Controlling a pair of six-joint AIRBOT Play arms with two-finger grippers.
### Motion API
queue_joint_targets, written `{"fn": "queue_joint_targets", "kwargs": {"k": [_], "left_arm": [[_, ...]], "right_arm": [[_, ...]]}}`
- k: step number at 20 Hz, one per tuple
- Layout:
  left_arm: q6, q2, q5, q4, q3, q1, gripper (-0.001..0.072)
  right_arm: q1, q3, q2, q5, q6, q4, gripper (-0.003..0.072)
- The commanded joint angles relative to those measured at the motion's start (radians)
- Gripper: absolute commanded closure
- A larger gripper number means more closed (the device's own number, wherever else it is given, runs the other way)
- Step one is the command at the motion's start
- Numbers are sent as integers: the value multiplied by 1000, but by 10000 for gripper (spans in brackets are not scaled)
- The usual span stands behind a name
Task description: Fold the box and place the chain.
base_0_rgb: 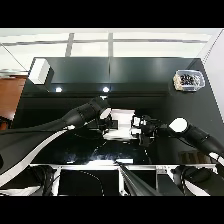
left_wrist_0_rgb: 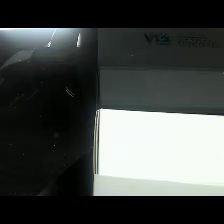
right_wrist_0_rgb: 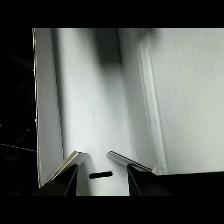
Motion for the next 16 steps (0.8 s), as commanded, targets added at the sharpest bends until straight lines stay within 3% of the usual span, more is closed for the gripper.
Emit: {"fn": "queue_joint_targets", "kwargs": {"k": [1,9,10,11,12,13,14,16], "left_arm": [[-1,1,7,-4,0,0,680],[-2,1,7,-7,0,0,680],[-2,1,7,-7,0,0,680],[-2,1,7,-7,0,0,680],[-2,1,7,-7,0,0,680],[-2,1,7,-7,0,0,681],[-2,1,7,-7,0,0,680],[-2,1,7,-7,0,0,681]], "right_arm": [[7,0,-4,-5,12,57,331],[7,-2,-27,-7,11,77,334],[7,-2,-31,-7,11,77,425],[7,-2,-32,-10,11,77,388],[7,-2,-32,-16,11,77,241],[7,-2,-32,-16,12,77,259],[7,-2,-32,-16,12,76,449],[6,-2,-32,-20,12,77,362]]}}
